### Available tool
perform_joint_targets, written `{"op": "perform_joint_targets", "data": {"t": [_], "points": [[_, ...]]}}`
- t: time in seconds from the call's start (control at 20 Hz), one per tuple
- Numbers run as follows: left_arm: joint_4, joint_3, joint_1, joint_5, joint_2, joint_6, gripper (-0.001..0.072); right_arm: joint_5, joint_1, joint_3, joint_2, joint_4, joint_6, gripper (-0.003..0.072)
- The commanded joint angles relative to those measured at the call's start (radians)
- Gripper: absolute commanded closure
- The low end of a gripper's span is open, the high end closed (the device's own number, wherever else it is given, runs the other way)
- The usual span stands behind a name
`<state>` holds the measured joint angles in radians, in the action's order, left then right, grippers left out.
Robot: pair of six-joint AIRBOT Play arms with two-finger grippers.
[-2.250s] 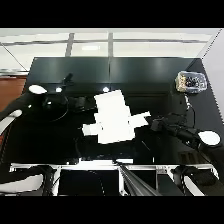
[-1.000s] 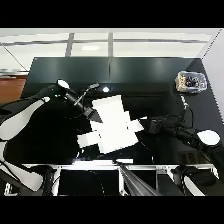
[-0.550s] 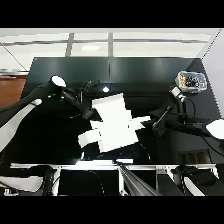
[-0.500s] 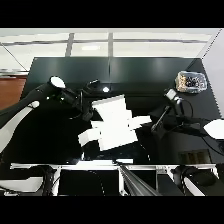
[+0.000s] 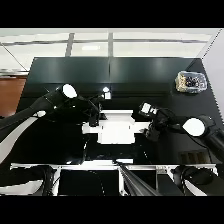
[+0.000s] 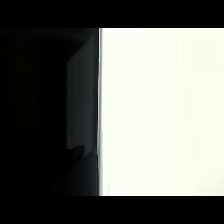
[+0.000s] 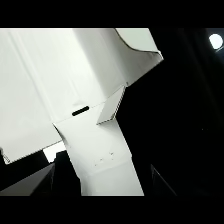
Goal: Fold the box and place the chain.
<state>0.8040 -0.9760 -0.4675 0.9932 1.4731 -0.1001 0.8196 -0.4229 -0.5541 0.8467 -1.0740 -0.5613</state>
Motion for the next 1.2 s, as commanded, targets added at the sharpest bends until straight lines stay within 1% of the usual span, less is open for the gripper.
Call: {"op": "perform_joint_targets", "data": {"t": [0.0, 0.05, 0.15, 0.25, 0.5, 0.75, 0.85, 1.0, 1.15], "points": [[0.042, 0.002, -0.029, -0.058, 0.012, 0.013, 0.0682, 0.052, -0.029, 0.000, 0.074, -0.016, 0.113, 0.0022], [0.045, 0.002, -0.029, -0.040, 0.021, 0.014, 0.0682, 0.060, -0.043, 0.000, 0.092, -0.016, 0.128, 0.0022], [0.044, 0.002, -0.029, -0.016, 0.037, 0.013, 0.0682, 0.016, -0.071, 0.002, 0.130, -0.015, 0.128, 0.0022], [0.045, 0.002, -0.029, -0.016, 0.047, 0.013, 0.0682, -0.003, -0.095, 0.002, 0.164, -0.008, 0.129, 0.0022], [0.045, 0.002, -0.029, -0.016, 0.047, 0.014, 0.0682, -0.002, -0.115, 0.004, 0.216, -0.002, 0.126, 0.0022], [0.045, 0.002, -0.029, -0.016, 0.047, 0.014, 0.0682, -0.002, -0.115, 0.038, 0.217, 0.153, 0.128, 0.0022], [0.045, 0.002, -0.029, -0.016, 0.047, 0.014, 0.0682, -0.040, -0.115, 0.038, 0.217, 0.214, 0.129, 0.0022], [0.045, 0.002, -0.029, -0.016, 0.047, 0.014, 0.0682, -0.103, -0.114, 0.036, 0.208, 0.217, 0.129, 0.0022], [0.045, 0.002, -0.029, -0.016, 0.047, 0.014, 0.0681, -0.113, -0.114, 0.012, 0.183, 0.189, 0.129, 0.0022]]}}
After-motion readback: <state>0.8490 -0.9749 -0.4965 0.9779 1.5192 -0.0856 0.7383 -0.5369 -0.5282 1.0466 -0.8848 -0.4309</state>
